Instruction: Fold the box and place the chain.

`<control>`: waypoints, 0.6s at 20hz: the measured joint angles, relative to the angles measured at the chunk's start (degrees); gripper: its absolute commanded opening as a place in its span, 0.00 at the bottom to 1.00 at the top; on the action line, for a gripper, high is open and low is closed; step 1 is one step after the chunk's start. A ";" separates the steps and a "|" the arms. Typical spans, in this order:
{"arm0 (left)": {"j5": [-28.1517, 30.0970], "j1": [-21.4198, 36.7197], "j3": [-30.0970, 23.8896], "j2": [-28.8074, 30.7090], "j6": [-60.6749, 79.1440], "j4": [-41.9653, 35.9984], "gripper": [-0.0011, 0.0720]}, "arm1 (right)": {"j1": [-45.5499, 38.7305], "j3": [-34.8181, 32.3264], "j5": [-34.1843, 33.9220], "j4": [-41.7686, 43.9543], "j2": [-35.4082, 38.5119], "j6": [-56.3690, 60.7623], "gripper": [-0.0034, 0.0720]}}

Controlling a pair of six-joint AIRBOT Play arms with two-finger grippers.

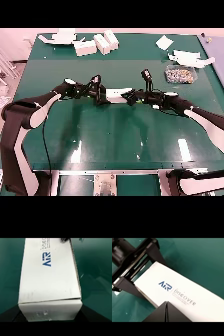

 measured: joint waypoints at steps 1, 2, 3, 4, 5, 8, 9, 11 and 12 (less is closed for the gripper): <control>0.02 0.00 0.00 0.00 0.00 0.00 0.71 | 0.00 0.76 -0.11 0.00 -0.83 -0.09 0.06; 0.09 0.00 0.00 0.00 0.02 0.00 0.71 | 0.00 1.44 -0.17 0.09 -1.51 -0.17 0.06; 0.13 0.00 0.00 0.00 0.00 0.00 0.71 | 0.02 1.90 -0.20 0.13 -1.92 -0.20 0.06; 0.17 0.00 0.00 0.00 0.00 0.00 0.71 | 0.07 2.25 -0.20 0.11 -2.25 0.00 0.06; 0.24 0.00 0.00 0.00 0.02 0.02 0.71 | 0.13 2.49 -0.20 -0.15 -2.51 0.81 0.06; 0.42 0.00 0.00 0.00 0.11 0.11 0.71 | 0.70 2.73 0.70 -3.28 -2.86 4.96 0.06; 0.46 0.00 0.00 0.00 0.20 0.07 0.71 | 1.01 2.75 1.20 -4.68 -2.93 6.60 0.06; 0.57 0.00 -0.04 0.00 0.28 -0.22 0.71 | 1.64 2.86 1.44 -7.23 -2.97 9.53 0.06; 0.70 0.00 -0.04 0.00 0.42 -0.39 0.71 | 1.84 2.86 1.49 -8.28 -2.99 10.73 0.06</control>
